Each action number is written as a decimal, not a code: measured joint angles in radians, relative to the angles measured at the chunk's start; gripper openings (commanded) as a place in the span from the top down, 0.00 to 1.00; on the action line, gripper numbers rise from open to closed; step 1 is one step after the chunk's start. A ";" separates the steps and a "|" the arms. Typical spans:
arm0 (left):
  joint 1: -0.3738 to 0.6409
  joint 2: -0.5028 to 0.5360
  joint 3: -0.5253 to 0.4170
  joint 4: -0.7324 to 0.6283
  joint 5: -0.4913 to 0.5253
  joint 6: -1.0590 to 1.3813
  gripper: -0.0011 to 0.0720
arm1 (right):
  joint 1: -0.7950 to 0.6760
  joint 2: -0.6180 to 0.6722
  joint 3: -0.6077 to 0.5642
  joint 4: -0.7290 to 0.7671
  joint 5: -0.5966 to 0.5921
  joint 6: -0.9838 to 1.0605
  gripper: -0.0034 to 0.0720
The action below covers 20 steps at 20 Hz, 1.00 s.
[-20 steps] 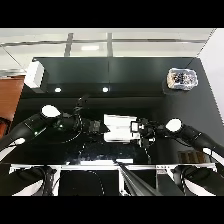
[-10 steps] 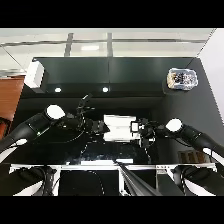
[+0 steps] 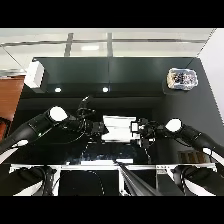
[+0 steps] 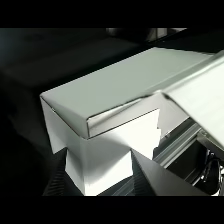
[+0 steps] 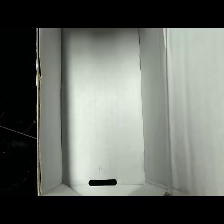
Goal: Fold the box and place the chain.
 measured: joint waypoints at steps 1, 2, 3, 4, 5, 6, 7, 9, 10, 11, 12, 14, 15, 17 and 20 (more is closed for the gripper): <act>-0.001 0.000 0.000 0.006 0.002 -0.003 0.35 | 0.000 0.000 0.000 0.000 0.000 0.000 0.79; -0.001 0.000 0.000 0.010 0.005 -0.006 0.35 | 0.000 0.000 0.000 0.000 0.000 0.000 0.79; -0.001 0.000 0.000 0.014 0.009 -0.015 0.35 | 0.000 0.000 0.000 0.000 0.000 0.000 0.79; -0.003 0.000 0.000 0.019 0.020 -0.024 0.35 | 0.000 0.000 0.000 0.000 0.000 0.000 0.79; -0.006 0.000 0.002 0.021 0.029 -0.034 0.35 | 0.000 0.000 0.000 0.000 0.000 0.000 0.79; -0.014 0.000 0.003 0.027 0.046 -0.044 0.35 | 0.000 0.000 0.000 0.000 0.000 0.000 0.79; -0.024 0.000 0.005 0.032 0.062 -0.058 0.35 | 0.000 0.000 0.000 0.000 0.000 0.000 0.79; -0.053 0.000 0.014 0.069 0.098 -0.101 0.35 | 0.000 0.000 0.000 0.001 0.000 0.001 0.79; -0.068 0.000 0.021 0.096 0.105 -0.130 0.35 | 0.000 0.000 0.000 0.001 0.000 0.001 0.79; -0.083 0.000 0.028 0.130 0.114 -0.163 0.35 | 0.000 0.000 0.000 0.001 0.000 0.001 0.79; -0.096 0.000 0.035 0.160 0.117 -0.194 0.35 | 0.000 0.000 0.000 0.001 0.001 0.001 0.79; -0.116 0.000 0.047 0.210 0.121 -0.240 0.35 | 0.000 0.000 0.000 0.001 0.001 0.001 0.79; -0.123 0.000 0.051 0.226 0.121 -0.253 0.35 | 0.000 0.000 0.000 0.001 0.001 0.001 0.79; -0.132 0.000 0.058 0.251 0.122 -0.275 0.35 | 0.000 0.000 0.000 0.001 0.001 0.001 0.79; -0.137 0.000 0.062 0.278 0.120 -0.291 0.35 | 0.000 0.000 0.000 0.000 0.001 0.001 0.79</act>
